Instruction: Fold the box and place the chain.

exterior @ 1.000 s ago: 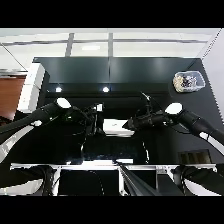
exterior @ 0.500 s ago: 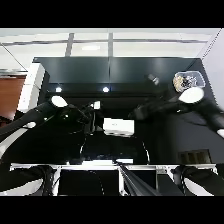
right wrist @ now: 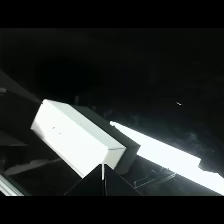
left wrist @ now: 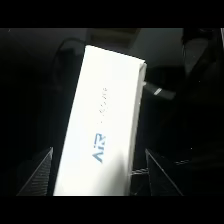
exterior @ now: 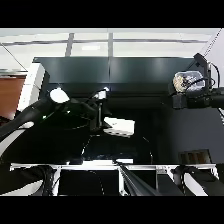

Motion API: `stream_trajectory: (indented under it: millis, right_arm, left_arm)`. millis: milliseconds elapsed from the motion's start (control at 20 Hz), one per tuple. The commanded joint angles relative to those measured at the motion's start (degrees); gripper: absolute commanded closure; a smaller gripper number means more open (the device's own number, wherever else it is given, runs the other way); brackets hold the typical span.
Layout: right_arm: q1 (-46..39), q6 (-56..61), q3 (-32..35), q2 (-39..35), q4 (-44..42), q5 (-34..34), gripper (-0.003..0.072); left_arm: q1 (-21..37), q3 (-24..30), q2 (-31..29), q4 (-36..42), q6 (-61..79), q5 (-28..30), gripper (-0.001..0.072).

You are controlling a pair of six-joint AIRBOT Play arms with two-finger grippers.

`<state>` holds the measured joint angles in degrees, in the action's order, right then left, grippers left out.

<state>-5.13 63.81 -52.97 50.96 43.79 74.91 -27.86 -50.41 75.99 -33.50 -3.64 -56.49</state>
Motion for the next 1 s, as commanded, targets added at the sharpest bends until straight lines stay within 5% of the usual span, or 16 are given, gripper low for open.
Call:
stream_trajectory:
  millis: [0,350,950]
  right_arm:
    - [-1.2,0.5,-0.2,-0.5,0.1,0.9,0.067]
    - [-1.2,0.5,-0.2,-0.5,0.4,0.9,0.067]
    - [-1.2,0.5,-0.2,-0.5,0.9,0.9,0.067]
  left_arm:
    - [-4.0,-7.5,7.5,-3.5,-4.8,2.3,-0.0002]
    - [-6.6,-10.9,10.8,-8.2,-5.9,-4.2,-0.0003]
    - [-11.8,-10.9,10.9,-17.1,-5.2,1.6,-0.0003]
